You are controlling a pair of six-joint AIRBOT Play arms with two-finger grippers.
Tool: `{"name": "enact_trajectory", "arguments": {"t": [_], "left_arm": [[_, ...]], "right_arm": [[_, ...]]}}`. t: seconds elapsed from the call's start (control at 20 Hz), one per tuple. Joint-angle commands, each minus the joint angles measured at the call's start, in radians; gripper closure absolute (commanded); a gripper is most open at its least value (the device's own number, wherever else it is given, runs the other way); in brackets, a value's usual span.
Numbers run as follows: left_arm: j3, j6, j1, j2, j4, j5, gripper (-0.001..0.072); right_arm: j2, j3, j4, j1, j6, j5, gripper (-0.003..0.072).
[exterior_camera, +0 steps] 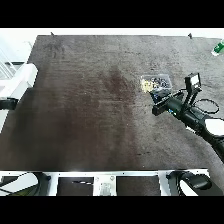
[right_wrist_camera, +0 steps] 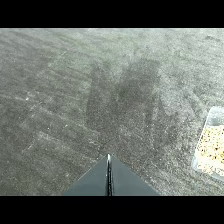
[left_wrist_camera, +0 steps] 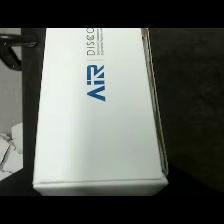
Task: Fold the box and place the chain.
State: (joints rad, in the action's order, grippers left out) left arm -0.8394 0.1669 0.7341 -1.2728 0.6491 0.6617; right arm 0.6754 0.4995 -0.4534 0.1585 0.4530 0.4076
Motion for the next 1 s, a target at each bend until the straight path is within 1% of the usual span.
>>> {"name": "enact_trajectory", "arguments": {"t": [0.0, 0.1, 0.15, 0.2, 0.4, 0.45, 0.6, 0.9, 0.95], "left_arm": [[0.051, -0.045, 0.024, 0.001, 0.003, -0.063, 0.0692], [0.080, -0.044, 0.024, 0.001, -0.010, -0.137, 0.0691], [0.090, -0.045, 0.024, 0.001, -0.010, -0.153, 0.0691], [0.095, -0.056, 0.024, 0.001, -0.009, -0.148, 0.0691], [0.096, -0.059, 0.024, -0.045, -0.005, -0.072, 0.0691], [0.100, -0.059, 0.024, -0.047, -0.005, -0.071, 0.0692], [0.121, -0.027, 0.024, -0.047, 0.021, -0.131, 0.0691], [0.132, -0.026, 0.024, -0.086, 0.035, -0.119, 0.0688], [0.132, -0.024, 0.024, -0.089, 0.042, -0.117, 0.0573]], "right_arm": [[-0.001, 0.000, 0.000, 0.000, 0.000, 0.000, 0.0675], [-0.001, 0.000, 0.000, 0.000, 0.000, 0.000, 0.0675], [-0.001, 0.000, 0.000, 0.000, 0.000, 0.000, 0.0675], [-0.001, 0.000, 0.000, -0.001, 0.000, 0.000, 0.0675], [0.000, 0.000, 0.000, 0.000, 0.000, 0.000, 0.0675], [-0.001, 0.000, 0.000, 0.000, 0.000, 0.000, 0.0675], [-0.001, 0.000, 0.000, -0.001, 0.000, 0.000, 0.0675], [-0.001, 0.000, 0.000, -0.001, 0.000, 0.000, 0.0675], [-0.001, 0.000, 0.000, -0.001, 0.000, 0.000, 0.0674]]}}
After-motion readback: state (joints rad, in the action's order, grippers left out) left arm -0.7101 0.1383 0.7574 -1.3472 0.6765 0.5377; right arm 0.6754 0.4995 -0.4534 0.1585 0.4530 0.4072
